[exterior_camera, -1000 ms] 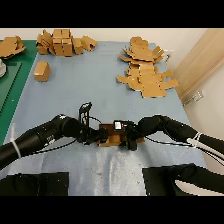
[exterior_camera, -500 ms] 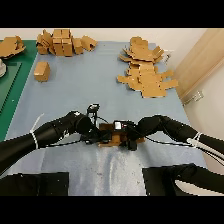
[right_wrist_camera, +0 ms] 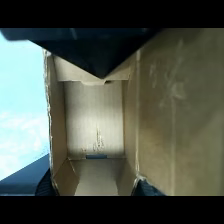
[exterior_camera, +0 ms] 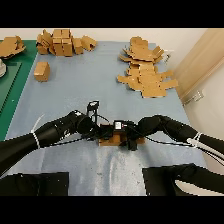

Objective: Fold the box.

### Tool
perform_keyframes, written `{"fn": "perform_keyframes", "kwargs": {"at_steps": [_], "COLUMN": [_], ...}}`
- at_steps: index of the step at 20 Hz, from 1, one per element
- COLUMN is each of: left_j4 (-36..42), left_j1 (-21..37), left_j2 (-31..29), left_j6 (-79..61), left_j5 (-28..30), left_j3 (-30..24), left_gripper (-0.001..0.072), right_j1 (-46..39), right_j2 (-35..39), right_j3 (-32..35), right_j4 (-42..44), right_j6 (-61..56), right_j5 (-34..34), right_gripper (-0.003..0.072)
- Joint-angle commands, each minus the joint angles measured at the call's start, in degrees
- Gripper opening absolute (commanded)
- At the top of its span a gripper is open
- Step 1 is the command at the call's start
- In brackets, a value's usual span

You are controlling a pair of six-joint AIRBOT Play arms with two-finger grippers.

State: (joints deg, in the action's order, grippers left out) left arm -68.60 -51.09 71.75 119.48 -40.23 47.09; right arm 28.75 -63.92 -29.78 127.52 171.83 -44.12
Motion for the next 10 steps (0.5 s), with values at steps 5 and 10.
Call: {"fn": "perform_keyframes", "kwargs": {"at_steps": [5,10], "left_j4": [-4.57,-8.46], "left_j1": [0.00,-0.02], "left_j2": [0.02,0.04], "left_j6": [11.52,16.02], "left_j5": [-4.20,-10.10], "left_j3": [0.13,2.14], "left_gripper": [0.0525,0.0525], "right_j1": [0.07,0.07], "right_j2": [-0.04,-0.04], "right_j3": [0.04,0.04], "right_j4": [0.04,0.02], "right_j6": [0.11,0.11], "right_j5": [0.02,0.04], "right_gripper": [0.0503,0.0504]}}
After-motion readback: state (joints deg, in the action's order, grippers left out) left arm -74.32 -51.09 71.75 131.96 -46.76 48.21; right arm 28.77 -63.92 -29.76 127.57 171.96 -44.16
